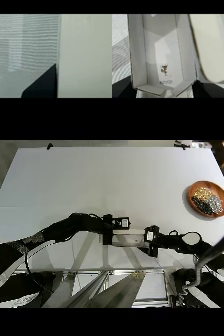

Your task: Fold the box and place the chain.

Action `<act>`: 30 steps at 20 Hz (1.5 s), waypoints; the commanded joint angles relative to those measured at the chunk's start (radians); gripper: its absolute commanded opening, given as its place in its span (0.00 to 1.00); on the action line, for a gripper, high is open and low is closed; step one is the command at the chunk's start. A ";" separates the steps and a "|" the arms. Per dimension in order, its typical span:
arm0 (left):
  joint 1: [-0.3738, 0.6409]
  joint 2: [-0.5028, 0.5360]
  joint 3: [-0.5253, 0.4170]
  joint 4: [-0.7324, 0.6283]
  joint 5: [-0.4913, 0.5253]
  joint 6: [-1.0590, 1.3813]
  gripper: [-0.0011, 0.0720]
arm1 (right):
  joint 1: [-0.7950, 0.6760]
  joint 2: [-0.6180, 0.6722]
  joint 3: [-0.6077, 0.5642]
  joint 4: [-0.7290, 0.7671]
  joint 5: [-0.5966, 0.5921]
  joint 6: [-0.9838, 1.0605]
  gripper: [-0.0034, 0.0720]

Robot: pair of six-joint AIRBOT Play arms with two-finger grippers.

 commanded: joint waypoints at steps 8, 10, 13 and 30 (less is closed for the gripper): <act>-0.001 0.000 0.000 0.000 0.000 0.000 0.03 | 0.000 -0.101 0.002 0.127 -0.018 -0.152 0.87; -0.001 0.000 0.000 0.000 -0.001 0.000 0.03 | 0.000 -0.112 0.005 0.127 -0.023 -0.158 0.84; -0.001 0.000 0.000 0.000 -0.001 0.000 0.03 | 0.000 -0.124 0.005 0.127 -0.025 -0.172 0.82; -0.001 0.000 0.000 0.000 -0.001 0.000 0.03 | -0.045 -0.129 0.005 0.127 -0.051 -0.180 0.77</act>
